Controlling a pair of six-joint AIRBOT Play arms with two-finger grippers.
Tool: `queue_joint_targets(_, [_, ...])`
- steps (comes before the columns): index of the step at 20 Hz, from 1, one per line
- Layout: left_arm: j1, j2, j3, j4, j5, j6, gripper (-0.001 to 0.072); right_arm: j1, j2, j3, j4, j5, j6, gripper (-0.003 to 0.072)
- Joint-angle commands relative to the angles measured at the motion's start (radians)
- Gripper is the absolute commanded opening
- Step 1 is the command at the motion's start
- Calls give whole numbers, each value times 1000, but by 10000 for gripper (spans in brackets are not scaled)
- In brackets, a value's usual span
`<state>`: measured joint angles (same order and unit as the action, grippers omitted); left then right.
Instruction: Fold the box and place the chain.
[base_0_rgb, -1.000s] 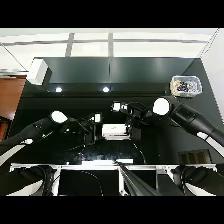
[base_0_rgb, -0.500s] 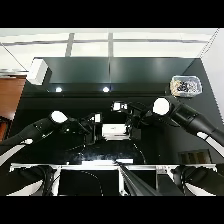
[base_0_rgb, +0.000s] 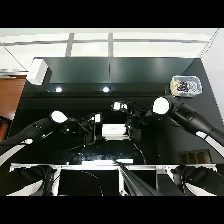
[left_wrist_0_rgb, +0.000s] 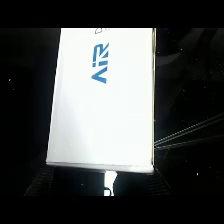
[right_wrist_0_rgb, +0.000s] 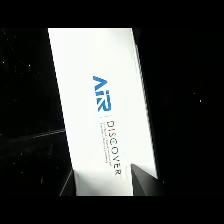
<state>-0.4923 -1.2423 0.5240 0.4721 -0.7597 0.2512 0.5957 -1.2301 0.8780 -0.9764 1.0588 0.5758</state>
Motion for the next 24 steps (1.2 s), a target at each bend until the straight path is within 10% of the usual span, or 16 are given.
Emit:
queue_joint_targets(1, [-1,0,0,0,0,0,465,1,-9,-1,-3,-38,5,401])
queue_joint_targets(21, [-1,0,0,0,0,0,464,0,-3,0,-20,-1,23,401])
queue_joint_targets(23, [-1,0,0,0,0,0,464,0,-3,0,-20,-3,26,632])
queue_joint_targets(24, [-1,0,0,0,0,0,464,0,-3,1,-19,-8,34,632])
